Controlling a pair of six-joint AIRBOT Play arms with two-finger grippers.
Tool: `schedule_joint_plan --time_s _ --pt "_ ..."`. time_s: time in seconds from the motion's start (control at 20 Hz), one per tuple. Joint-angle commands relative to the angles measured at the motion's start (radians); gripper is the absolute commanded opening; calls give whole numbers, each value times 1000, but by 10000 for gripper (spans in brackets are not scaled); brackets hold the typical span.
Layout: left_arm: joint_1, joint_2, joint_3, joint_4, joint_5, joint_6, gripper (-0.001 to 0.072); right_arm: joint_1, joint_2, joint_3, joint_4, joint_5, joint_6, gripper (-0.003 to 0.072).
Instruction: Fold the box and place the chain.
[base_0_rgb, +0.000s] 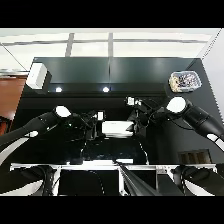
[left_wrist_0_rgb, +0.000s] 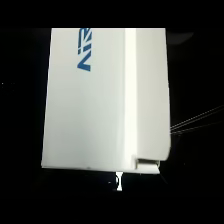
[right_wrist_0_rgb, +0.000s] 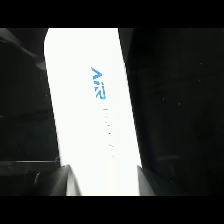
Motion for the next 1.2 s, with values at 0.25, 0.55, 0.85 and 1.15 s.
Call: schedule_joint_plan --time_s 0.25,0.55,0.85,1.15 --pt "0 -1 0 1 -1 2 421 3 -2 -1 -3 3 5 254" --pt "0 -1 0 1 -1 2 420 11 -2 -3 -9 17 20 268" --pt "0 -1 0 1 -2 2 420 15 -2 -3 -21 16 26 313" --pt "0 -1 0 1 -5 2 420 15 -2 -3 -30 17 41 312"
